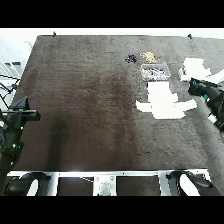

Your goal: Fold the box and place the chain.

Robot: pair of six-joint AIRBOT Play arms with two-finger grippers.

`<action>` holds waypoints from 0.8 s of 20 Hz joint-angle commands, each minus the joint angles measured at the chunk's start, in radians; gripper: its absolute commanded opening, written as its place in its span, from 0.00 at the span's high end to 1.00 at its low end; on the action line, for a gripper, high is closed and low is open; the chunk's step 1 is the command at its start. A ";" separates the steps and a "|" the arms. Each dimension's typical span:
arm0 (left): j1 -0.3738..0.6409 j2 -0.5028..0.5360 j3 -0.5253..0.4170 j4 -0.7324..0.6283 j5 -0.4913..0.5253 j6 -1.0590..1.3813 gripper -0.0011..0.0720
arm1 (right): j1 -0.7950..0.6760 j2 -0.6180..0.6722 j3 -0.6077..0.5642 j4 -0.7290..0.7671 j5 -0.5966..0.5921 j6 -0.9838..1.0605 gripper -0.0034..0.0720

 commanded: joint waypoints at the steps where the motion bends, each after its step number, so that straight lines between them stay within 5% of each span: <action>1: 0.000 0.000 0.000 0.000 0.000 0.000 0.96 | -0.266 -0.284 0.283 -0.414 0.507 0.397 0.26; 5: 0.000 0.000 0.000 0.000 0.000 0.000 0.96 | -0.425 -0.500 0.629 -0.639 0.826 0.538 0.23; 9: 0.000 0.000 0.000 0.000 0.001 0.000 0.96 | -0.432 -0.735 0.904 -0.791 1.107 0.519 0.23; 16: 0.000 0.000 0.000 0.000 0.000 0.000 0.96 | -0.405 -0.958 0.993 -0.861 1.110 0.488 0.23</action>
